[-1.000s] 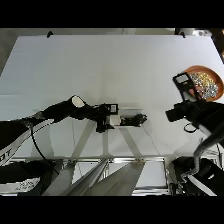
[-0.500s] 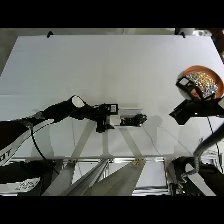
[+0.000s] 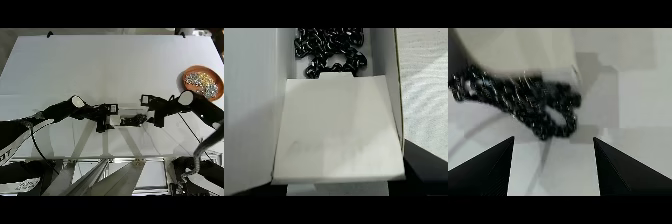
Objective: Fold the box and place the chain.
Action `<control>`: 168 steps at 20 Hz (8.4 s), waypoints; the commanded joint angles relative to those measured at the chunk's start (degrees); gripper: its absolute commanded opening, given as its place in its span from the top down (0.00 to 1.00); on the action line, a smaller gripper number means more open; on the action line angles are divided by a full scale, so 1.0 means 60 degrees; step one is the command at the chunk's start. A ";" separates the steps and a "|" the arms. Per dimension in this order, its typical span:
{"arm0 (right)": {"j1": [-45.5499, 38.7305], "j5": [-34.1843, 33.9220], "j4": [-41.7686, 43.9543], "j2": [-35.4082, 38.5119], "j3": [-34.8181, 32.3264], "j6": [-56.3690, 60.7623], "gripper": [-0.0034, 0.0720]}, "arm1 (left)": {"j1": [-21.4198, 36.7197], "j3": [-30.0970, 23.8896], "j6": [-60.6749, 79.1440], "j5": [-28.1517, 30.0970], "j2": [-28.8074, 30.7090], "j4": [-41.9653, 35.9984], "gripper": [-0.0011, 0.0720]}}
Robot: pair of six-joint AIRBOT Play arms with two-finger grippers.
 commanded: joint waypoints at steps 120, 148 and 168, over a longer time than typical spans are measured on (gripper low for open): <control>0.0605 -0.2175 0.1916 0.0423 -0.1392 0.0809 0.63 | 0.0000 -0.0004 0.0004 0.0004 0.0000 0.0004 0.46; 0.0656 -0.0299 0.3716 0.5858 -0.1348 0.6211 0.94 | 0.0000 -0.0004 0.0004 0.0004 0.0000 0.0004 0.46; 0.2881 -0.2459 0.4025 0.2830 -0.1191 0.6175 0.80 | 0.0000 -0.0004 0.0004 0.0000 0.0000 0.0004 0.46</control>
